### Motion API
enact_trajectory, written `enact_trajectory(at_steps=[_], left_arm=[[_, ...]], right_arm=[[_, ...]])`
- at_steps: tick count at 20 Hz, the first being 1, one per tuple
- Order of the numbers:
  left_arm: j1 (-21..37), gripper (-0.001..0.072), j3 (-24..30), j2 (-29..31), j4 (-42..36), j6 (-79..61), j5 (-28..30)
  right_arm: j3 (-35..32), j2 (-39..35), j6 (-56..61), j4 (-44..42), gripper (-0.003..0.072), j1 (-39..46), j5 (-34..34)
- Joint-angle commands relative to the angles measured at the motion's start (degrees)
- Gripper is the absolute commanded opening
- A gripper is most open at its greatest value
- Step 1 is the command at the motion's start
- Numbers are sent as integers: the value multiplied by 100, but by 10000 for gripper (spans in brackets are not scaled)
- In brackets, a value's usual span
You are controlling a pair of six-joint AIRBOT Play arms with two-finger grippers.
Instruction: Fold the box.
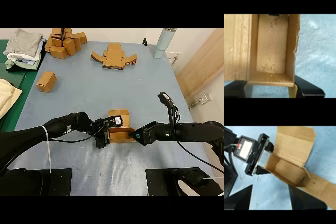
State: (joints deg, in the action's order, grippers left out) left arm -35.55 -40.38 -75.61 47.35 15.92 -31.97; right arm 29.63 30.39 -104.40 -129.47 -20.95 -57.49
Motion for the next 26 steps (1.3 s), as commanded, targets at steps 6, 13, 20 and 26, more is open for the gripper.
enact_trajectory(at_steps=[6, 13, 20, 26], left_arm=[[-55, 378, 0, -4, 52, -153, -4], [-55, 379, 0, -4, 48, -151, -7], [-55, 379, -4, -4, 46, -149, -4], [-55, 379, -4, -4, 46, -149, -4]], right_arm=[[4, 37, 826, -13, 709, 0, 57], [7, 551, 1613, -20, 333, 0, 225], [1038, 2505, 354, -52, 5, -17, 887], [1921, 4454, -544, 0, 5, -17, 581]])
